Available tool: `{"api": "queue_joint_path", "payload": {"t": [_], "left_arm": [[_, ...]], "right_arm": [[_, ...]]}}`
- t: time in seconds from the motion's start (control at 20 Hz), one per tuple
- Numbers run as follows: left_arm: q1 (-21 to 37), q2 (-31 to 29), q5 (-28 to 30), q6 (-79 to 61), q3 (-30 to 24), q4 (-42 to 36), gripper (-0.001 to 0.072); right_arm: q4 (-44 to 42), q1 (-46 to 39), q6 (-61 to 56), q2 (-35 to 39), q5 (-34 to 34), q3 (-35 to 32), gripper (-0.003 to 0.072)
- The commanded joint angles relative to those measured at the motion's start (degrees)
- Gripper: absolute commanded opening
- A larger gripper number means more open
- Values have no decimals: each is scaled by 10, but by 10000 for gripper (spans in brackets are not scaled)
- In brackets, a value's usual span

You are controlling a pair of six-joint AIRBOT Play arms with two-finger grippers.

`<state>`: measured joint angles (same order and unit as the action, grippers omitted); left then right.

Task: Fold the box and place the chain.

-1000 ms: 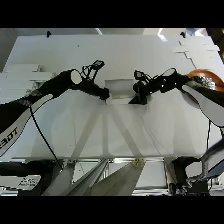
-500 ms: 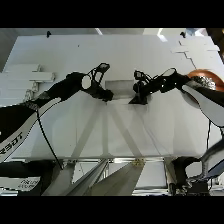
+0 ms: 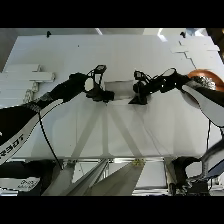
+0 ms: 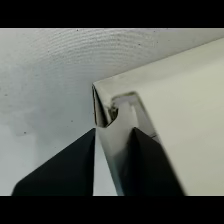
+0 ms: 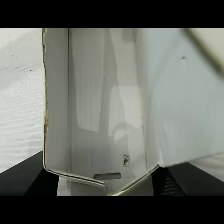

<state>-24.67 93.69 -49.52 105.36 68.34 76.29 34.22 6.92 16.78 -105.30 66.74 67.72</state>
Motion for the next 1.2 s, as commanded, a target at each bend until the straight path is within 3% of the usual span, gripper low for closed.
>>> {"api": "queue_joint_path", "payload": {"t": [0.0, 0.1, 0.15, 0.25, 0.3, 0.35, 0.4, 0.5, 0.8, 1.15], "left_arm": [[-1, 1, -4, 34, 0, 7, 203], [-1, 0, -3, 34, 0, 7, 190], [-1, 0, -1, 33, 0, 7, 142], [-1, 0, 11, 30, 0, 2, 169], [-1, 0, 17, 28, 0, -7, 270], [-1, 0, 19, 26, 0, -16, 432], [-1, 0, 21, 24, 0, -22, 517], [0, -3, 22, 24, 1, -24, 594], [41, -28, 8, -68, 3, -131, 584], [80, -19, -19, -132, 4, -151, 552]], "right_arm": [[1, 0, 0, 0, -1, 1, 501], [1, 0, 0, 0, -1, 1, 501], [1, 0, 0, 0, -1, 1, 501], [1, 0, 0, 0, -1, 1, 501], [1, 0, 0, 0, -1, 1, 501], [1, 0, 0, 0, -1, 1, 501], [1, 0, 0, 0, -1, 1, 501], [1, 0, 0, 0, -1, 1, 501], [1, 0, 0, 0, -1, 1, 501], [1, 0, 0, 0, -1, 1, 501]]}}
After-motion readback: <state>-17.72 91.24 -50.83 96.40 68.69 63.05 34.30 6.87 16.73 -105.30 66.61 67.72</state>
